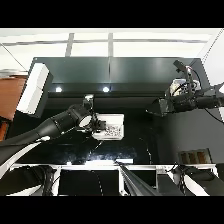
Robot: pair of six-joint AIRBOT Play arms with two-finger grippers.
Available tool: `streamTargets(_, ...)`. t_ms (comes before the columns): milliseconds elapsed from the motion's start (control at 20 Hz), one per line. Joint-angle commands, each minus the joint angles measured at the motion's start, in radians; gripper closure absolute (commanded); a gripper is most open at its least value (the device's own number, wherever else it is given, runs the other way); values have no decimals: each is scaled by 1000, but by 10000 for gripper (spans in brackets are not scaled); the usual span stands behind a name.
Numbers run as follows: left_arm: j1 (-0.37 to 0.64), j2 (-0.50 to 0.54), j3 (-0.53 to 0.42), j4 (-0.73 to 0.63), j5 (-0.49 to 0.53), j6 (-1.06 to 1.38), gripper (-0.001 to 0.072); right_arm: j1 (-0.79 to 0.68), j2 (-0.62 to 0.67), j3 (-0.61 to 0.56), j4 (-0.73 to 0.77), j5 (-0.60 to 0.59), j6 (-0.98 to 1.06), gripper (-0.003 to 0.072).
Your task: Fold the box and place the chain.
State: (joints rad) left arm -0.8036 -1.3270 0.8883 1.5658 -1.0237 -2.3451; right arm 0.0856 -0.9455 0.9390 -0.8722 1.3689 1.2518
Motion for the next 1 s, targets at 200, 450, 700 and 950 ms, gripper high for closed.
streamTargets(200, 5, 117, 105, 52, -259, 374, 203, -11, 3, 0, -59, -9, 1, -11)
streamTargets(450, 151, 350, 35, 84, -407, 906, 204, -11, 3, -1, -74, -8, 1, -11)
streamTargets(700, 675, 527, -157, -303, -291, 1376, 61, -11, 3, -3, -75, -44, 1, -11)
streamTargets(950, 768, 525, -383, -636, -73, 2072, -3, -11, 2, -34, -75, -71, 1, -11)
